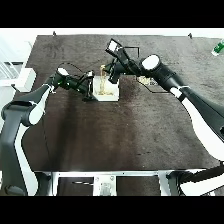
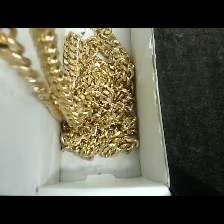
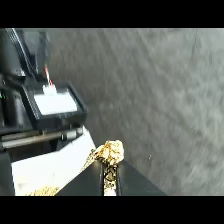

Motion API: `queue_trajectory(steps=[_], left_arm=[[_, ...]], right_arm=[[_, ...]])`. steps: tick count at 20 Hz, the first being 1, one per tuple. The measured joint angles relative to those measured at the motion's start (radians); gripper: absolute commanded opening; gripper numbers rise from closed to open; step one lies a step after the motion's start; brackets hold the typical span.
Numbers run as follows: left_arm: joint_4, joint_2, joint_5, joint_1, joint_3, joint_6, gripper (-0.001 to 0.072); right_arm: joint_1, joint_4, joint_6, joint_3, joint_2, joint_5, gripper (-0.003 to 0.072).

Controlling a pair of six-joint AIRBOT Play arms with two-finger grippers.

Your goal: Fold the box and place the chain.

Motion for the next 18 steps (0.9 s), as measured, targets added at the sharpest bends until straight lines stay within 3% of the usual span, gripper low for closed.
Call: queue_trajectory(steps=[7, 8, 9, 10, 16, 17, 18], left_arm=[[0.0, 0.0, 0.0, 0.0, 0.0, 0.0, 0.0489], [0.0, 0.0, 0.0, 0.0, 0.0, 0.0, 0.0489], [0.0, 0.0, 0.0, 0.0, 0.0, 0.0, 0.0488], [0.0, 0.0, 0.0, 0.0, 0.0, 0.0, 0.0489], [0.0, 0.0, 0.0, 0.0, 0.0, 0.0, 0.0489], [0.0, 0.0, 0.0, 0.0, 0.0, 0.0, 0.0488], [0.0, 0.0, 0.0, 0.0, 0.0, 0.0, 0.0488]], right_arm=[[-0.015, 0.007, 0.044, -0.112, -0.029, -0.058, 0.001], [-0.016, 0.007, 0.046, -0.121, -0.032, -0.066, 0.0099], [-0.017, 0.008, 0.047, -0.126, -0.034, -0.071, 0.0339], [-0.016, 0.008, 0.045, -0.13, -0.035, -0.073, 0.0503], [-0.016, 0.007, 0.018, -0.139, -0.011, -0.059, 0.0509], [-0.016, 0.007, 0.017, -0.14, 0.005, -0.045, 0.0487], [-0.018, 0.006, 0.019, -0.14, 0.023, -0.034, 0.037]])
